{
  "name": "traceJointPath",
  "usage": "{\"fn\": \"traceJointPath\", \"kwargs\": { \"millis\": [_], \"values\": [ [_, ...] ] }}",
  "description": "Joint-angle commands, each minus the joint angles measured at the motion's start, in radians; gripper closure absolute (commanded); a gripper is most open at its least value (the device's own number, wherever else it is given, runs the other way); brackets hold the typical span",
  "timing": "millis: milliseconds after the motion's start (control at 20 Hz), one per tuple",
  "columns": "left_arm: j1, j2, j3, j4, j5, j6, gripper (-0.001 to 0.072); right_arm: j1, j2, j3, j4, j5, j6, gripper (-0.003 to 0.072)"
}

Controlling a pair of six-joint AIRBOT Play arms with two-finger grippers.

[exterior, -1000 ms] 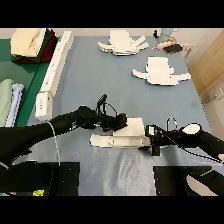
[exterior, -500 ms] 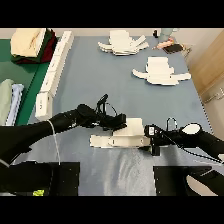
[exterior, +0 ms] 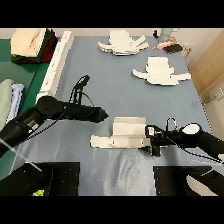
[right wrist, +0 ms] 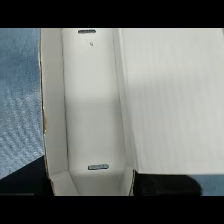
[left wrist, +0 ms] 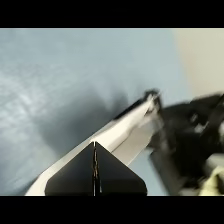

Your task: Fold the box.

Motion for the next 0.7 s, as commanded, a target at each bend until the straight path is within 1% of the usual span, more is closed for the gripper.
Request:
{"fn": "traceJointPath", "kwargs": {
  "millis": [0, 200, 300, 350, 400, 450, 500, 650],
  "values": [
    [0.048, 0.113, -0.01, 0.289, -0.195, 0.233, 0.0692, 0.0, 0.001, 0.001, 0.003, 0.001, 0.001, 0.0228],
    [0.024, 0.125, -0.01, 0.269, -0.236, 0.473, 0.0692, 0.0, 0.001, 0.001, 0.003, 0.001, 0.001, 0.0228],
    [0.055, 0.126, -0.043, 0.204, -0.244, 0.629, 0.0681, 0.0, 0.001, 0.001, 0.003, 0.001, 0.001, 0.0228],
    [0.076, 0.124, -0.075, 0.155, -0.239, 0.731, 0.0339, 0.0, 0.001, 0.001, 0.003, 0.001, 0.001, 0.0228],
    [0.098, 0.118, -0.123, 0.063, -0.212, 0.84, 0.0022, 0.0, 0.001, 0.001, 0.003, 0.001, 0.001, 0.0228],
    [0.111, 0.11, -0.17, -0.019, -0.202, 0.932, 0.0018, 0.0, 0.001, 0.001, 0.003, 0.001, 0.001, 0.0228],
    [0.112, 0.101, -0.205, -0.057, -0.195, 0.998, 0.0018, 0.0, 0.001, 0.001, 0.003, 0.001, 0.001, 0.0228],
    [0.068, 0.05, -0.257, -0.064, -0.121, 1.088, 0.0019, 0.0, 0.001, 0.001, 0.003, 0.001, 0.001, 0.0228]
  ]
}}
